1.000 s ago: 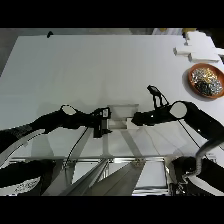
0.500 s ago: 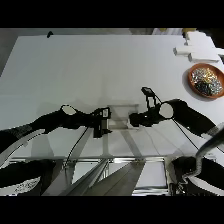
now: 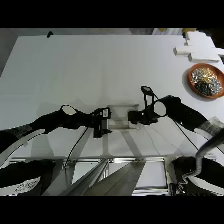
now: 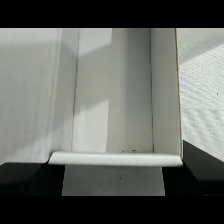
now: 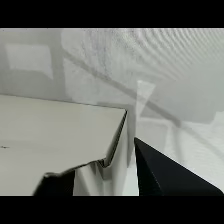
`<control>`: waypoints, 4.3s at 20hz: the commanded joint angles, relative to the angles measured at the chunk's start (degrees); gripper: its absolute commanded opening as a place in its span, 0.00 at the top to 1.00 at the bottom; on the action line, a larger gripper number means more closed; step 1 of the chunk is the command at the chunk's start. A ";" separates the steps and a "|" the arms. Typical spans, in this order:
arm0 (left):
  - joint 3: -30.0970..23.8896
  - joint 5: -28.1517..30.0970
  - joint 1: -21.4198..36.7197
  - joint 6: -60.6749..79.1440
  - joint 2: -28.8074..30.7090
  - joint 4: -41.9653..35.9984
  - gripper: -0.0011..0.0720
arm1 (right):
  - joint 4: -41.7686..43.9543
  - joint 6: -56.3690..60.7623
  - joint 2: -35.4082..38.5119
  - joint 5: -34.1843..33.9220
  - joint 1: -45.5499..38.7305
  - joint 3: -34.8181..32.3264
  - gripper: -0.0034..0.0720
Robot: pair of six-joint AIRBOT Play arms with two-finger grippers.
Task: Fold the box and place the chain.
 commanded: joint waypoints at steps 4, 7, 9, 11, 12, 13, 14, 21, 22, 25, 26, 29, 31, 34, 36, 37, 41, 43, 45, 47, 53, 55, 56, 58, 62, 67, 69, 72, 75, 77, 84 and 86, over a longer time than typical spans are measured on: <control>0.02 0.00 -0.02 0.04 0.00 0.00 0.80 | -3.21 2.43 -2.73 0.92 3.23 1.77 0.60; 0.02 0.00 -0.02 0.02 0.00 0.00 0.80 | -4.02 2.93 -2.73 1.11 3.28 1.77 0.75; 0.02 0.02 -0.02 0.04 0.00 0.00 0.80 | -4.37 2.93 -2.73 1.16 3.28 1.77 0.90; 0.02 0.00 -0.02 0.02 0.00 0.00 0.80 | -4.70 2.95 -2.73 1.11 3.28 1.77 0.93; 0.02 0.00 -0.02 0.02 0.00 0.00 0.80 | -4.98 2.97 -2.73 1.11 3.28 1.77 0.93; 0.02 0.00 -0.02 0.02 0.00 0.00 0.80 | -5.18 2.97 -2.73 1.01 3.28 1.77 0.93; 0.02 0.00 -0.02 0.02 0.00 0.00 0.80 | -5.35 2.97 -2.73 0.90 3.28 1.77 0.90; 0.02 0.00 -0.02 0.02 0.00 0.00 0.80 | -9.11 5.51 -2.73 0.07 3.54 1.77 0.74; 0.02 0.00 -0.02 0.02 0.00 0.00 0.80 | -10.82 6.71 -2.75 0.28 4.13 1.77 0.74; 0.02 0.00 -0.02 0.02 0.00 0.00 0.80 | -12.90 9.01 -2.80 0.52 5.49 1.79 0.74; 0.02 0.00 -0.02 0.02 0.00 0.00 0.80 | -12.39 9.07 -2.80 0.76 5.49 1.79 0.73; 0.02 0.00 -0.02 0.02 0.00 0.00 0.80 | -12.41 10.49 -2.80 2.29 5.46 1.88 0.64; 0.02 -0.02 -0.02 0.04 0.00 0.00 0.80 | -12.37 10.64 -2.99 2.73 5.49 2.49 0.64; 0.02 0.00 -0.02 0.02 0.00 0.00 0.80 | -12.35 11.76 -3.96 4.90 5.49 5.05 0.64; 0.02 0.02 -0.02 0.02 0.00 0.00 0.80 | -12.11 11.78 -5.03 5.95 5.66 5.62 0.64; 0.02 0.02 -0.02 0.02 0.00 0.00 0.80 | -12.09 11.76 -5.84 6.29 6.01 5.62 0.64; 0.02 0.00 -0.02 0.02 0.00 0.00 0.80 | -12.13 11.74 -7.80 6.54 7.32 5.62 0.65; 0.02 0.00 -0.02 0.04 0.00 0.00 0.80 | -12.20 11.28 -7.78 6.54 7.08 5.62 0.82; 0.02 0.00 -0.02 0.02 0.00 0.00 0.80 | -12.37 11.26 -7.78 6.49 7.08 5.62 0.93; 0.02 0.00 -0.02 0.02 0.00 0.00 0.80 | -12.41 11.15 -7.78 6.45 7.08 5.64 0.93; 0.02 0.02 -0.02 0.02 0.00 0.00 0.80 | -12.57 9.22 -5.79 5.29 7.08 5.68 0.63; 0.02 0.02 -0.02 0.02 0.00 0.00 0.80 | -12.52 3.10 -3.48 6.40 7.08 5.68 0.50; 0.02 0.00 -0.02 0.04 0.00 0.00 0.80 | -12.55 -0.52 -2.19 8.92 7.08 5.68 0.49; 0.02 0.02 -0.02 0.02 0.00 0.00 0.80 | -12.83 -8.63 0.94 13.66 7.08 5.68 0.49; 0.02 0.02 -0.02 0.02 0.00 0.00 0.80 | -11.08 -16.59 8.39 24.59 6.23 10.95 0.51; 0.02 -0.02 -0.02 0.02 0.00 0.00 0.80 | -16.94 -26.67 11.54 24.65 -8.07 26.69 0.51; 0.02 -0.02 -0.04 0.02 0.00 0.00 0.80 | -16.92 -29.97 9.81 16.72 -18.60 30.69 0.53; 0.02 0.00 -0.04 0.02 0.00 0.00 0.80 | -16.79 -32.98 3.23 13.09 -33.11 35.04 0.53; 0.02 -0.02 -0.04 0.02 0.00 0.00 0.80 | -17.07 -35.43 -3.93 8.87 -45.22 35.54 0.54; 0.02 0.00 -0.04 0.02 0.00 0.00 0.80 | -17.07 -35.45 -8.15 6.36 -51.60 35.54 0.64; 0.02 0.00 -0.04 0.02 0.00 0.00 0.80 | -16.65 -35.47 -17.20 9.09 -60.72 35.54 0.67; 0.02 0.00 -0.02 0.02 0.00 0.00 0.80 | -16.61 -35.45 -19.32 8.70 -60.72 35.54 0.67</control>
